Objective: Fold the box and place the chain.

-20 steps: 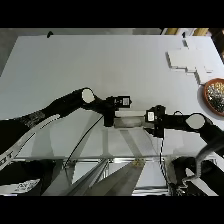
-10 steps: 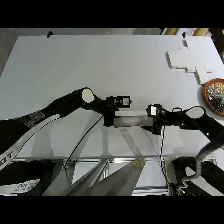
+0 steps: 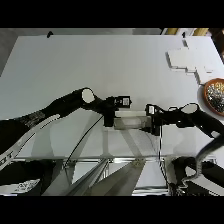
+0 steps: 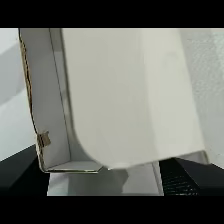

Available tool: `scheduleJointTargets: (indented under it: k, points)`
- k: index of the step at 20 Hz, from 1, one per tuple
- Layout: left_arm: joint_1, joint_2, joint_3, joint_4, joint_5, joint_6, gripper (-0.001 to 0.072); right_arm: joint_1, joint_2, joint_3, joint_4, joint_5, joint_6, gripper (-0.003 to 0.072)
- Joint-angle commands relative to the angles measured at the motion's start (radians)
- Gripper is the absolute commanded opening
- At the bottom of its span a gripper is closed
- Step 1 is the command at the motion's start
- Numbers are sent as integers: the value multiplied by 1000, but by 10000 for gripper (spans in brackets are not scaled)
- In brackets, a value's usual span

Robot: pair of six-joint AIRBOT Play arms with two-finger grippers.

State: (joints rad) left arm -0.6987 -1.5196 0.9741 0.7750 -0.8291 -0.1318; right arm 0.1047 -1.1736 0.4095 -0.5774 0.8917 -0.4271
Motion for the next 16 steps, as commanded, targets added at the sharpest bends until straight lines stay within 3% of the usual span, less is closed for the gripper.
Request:
scheduleJointTargets:
  k: [1, 16]
  points:
    - [0, 0, 0, 0, 2, 0, 9, 2, -19, 2, -1, -1, -55, 686]
    - [0, 0, 0, 0, 2, 0, 9, 32, -19, 2, 23, -47, -52, 653]
